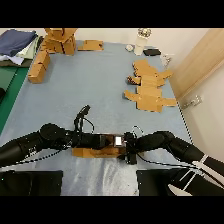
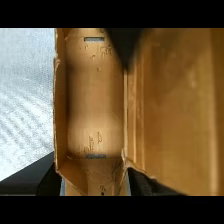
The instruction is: Fold the box.
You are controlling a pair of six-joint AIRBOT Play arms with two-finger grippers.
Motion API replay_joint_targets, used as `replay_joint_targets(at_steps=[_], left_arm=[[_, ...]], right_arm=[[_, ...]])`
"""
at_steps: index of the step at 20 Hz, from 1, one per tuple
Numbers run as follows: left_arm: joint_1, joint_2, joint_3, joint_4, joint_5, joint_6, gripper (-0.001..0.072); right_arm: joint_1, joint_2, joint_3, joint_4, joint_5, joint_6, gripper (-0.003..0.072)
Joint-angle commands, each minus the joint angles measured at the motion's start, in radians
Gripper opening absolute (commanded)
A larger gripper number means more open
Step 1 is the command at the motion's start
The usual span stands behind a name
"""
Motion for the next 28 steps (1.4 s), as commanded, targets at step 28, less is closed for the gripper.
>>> replay_joint_targets(at_steps=[28], left_arm=[[0.135, -0.116, 0.109, 0.069, -0.109, 0.159, 0.0011]], right_arm=[[0.0, 0.0, 0.0, 0.0, 0.0, 0.0, 0.0563]])
